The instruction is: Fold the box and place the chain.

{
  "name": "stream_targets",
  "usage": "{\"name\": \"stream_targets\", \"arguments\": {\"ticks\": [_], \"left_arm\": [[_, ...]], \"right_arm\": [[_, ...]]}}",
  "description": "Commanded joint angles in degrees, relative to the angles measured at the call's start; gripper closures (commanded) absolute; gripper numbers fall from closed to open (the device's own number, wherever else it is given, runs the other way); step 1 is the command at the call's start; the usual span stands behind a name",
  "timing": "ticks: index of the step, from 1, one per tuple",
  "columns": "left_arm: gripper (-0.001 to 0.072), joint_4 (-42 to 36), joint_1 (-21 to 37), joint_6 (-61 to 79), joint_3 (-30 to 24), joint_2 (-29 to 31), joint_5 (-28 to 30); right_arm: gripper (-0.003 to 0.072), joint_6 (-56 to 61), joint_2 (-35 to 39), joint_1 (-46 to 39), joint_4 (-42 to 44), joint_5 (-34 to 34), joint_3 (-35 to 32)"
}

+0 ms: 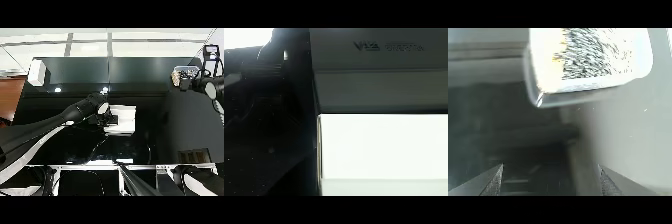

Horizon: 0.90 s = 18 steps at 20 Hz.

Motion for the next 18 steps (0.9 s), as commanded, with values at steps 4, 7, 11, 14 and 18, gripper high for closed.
{"name": "stream_targets", "arguments": {"ticks": [4, 7, 11, 14, 18], "left_arm": [[0.0682, 0.0, 0.0, 0.1, 0.0, 0.0, 0.3], [0.0682, 0.0, 0.0, 0.1, 0.0, 0.0, 0.0], [0.0682, 0.0, 0.0, 0.1, 0.0, 0.0, -0.3], [0.0682, 0.0, 0.0, 0.1, 0.0, 0.0, -0.3], [0.0682, 0.0, 0.0, 0.1, 0.0, 0.0, -0.2]], "right_arm": [[-0.0016, -6.2, -31.2, -14.4, 18.9, 11.2, 32.5], [-0.0015, -11.9, -45.5, -16.2, 24.1, 25.1, 52.4], [0.0058, -12.5, -53.3, -16.2, 23.7, 25.7, 61.3], [0.0092, -13.0, -54.8, -16.2, 22.9, 23.9, 61.3], [0.0092, -13.0, -55.8, -16.2, 21.6, 23.1, 61.3]]}}
